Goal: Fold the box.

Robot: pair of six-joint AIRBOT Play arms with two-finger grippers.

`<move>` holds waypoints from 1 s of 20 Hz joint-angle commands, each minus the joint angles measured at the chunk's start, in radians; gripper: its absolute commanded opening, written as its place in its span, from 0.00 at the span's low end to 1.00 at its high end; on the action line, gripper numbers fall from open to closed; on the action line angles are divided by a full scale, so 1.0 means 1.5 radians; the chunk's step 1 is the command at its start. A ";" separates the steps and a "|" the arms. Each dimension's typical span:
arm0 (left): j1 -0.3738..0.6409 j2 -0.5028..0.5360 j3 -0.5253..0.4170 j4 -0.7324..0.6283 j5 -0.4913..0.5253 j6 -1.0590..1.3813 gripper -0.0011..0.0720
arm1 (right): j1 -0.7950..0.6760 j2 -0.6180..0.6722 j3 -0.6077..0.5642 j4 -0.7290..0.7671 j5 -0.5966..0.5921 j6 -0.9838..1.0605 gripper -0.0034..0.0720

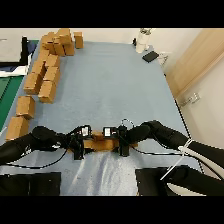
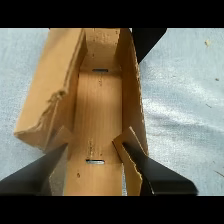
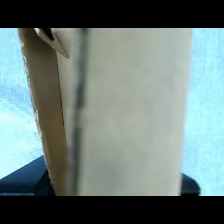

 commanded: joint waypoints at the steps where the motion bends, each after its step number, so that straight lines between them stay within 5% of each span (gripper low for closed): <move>1: -0.001 0.000 0.000 -0.006 -0.003 0.001 0.78 | 0.000 -0.001 0.000 0.000 0.000 0.000 0.74; 6: -0.001 0.000 -0.001 -0.005 0.000 -0.002 0.78 | 0.000 -0.001 0.000 0.000 0.000 0.000 0.74; 7: 0.000 0.000 -0.001 -0.004 0.002 -0.014 0.61 | 0.000 -0.001 0.000 0.000 0.000 0.000 0.74; 8: -0.001 0.003 0.000 0.012 0.019 -0.047 0.21 | 0.000 -0.001 0.000 0.000 0.000 0.000 0.74; 9: 0.000 0.011 0.000 0.038 0.040 -0.104 0.03 | 0.000 -0.001 0.000 0.000 0.000 0.000 0.74; 12: 0.004 0.072 0.000 0.251 0.062 -0.399 0.03 | 0.000 0.000 0.000 0.000 0.000 0.000 0.74; 16: 0.047 0.227 0.000 0.565 -0.068 -0.846 0.03 | 0.000 -0.001 0.000 0.000 0.000 0.000 0.74; 20: 0.148 0.389 0.000 0.731 -0.163 -1.301 0.03 | 0.000 -0.001 0.000 0.000 0.000 0.000 0.74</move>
